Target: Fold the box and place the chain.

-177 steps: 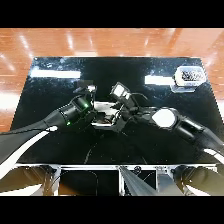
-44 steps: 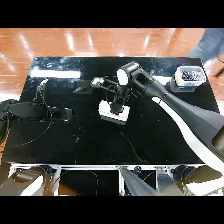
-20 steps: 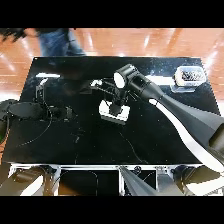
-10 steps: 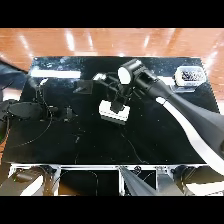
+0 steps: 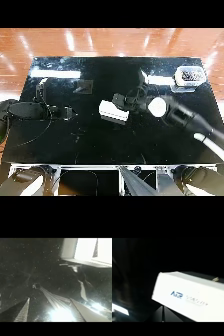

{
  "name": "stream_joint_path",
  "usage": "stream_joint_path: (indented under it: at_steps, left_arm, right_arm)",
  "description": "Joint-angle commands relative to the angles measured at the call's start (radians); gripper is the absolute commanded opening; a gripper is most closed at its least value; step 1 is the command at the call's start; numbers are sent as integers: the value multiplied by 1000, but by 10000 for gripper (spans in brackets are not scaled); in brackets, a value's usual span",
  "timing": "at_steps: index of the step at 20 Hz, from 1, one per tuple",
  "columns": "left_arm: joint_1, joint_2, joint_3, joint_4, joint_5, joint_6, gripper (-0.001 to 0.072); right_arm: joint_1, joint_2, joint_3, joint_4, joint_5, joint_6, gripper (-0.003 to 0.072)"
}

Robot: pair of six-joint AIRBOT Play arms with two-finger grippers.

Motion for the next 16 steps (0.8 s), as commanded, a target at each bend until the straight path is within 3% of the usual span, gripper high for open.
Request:
stream_joint_path:
  at_steps: [1, 3, 7, 12, 16]
  left_arm:
    - [0, -13, 0, 2, -31, 1, 616]
    - [0, -27, 0, 1, -42, 0, 617]
    - [0, -41, 0, 1, -41, 0, 616]
    - [0, -51, 0, 1, -39, 0, 616]
    - [0, -61, 0, 0, -35, 0, 616]
  right_arm:
    - [83, -3, -101, 142, -312, 186, 39]
    - [67, -88, -29, 142, -299, 186, 39]
    - [29, -196, 77, 90, -153, 174, 39]
    - [29, -201, 82, 90, 19, 96, 39]
    - [16, -201, 82, 90, 50, 79, 40]
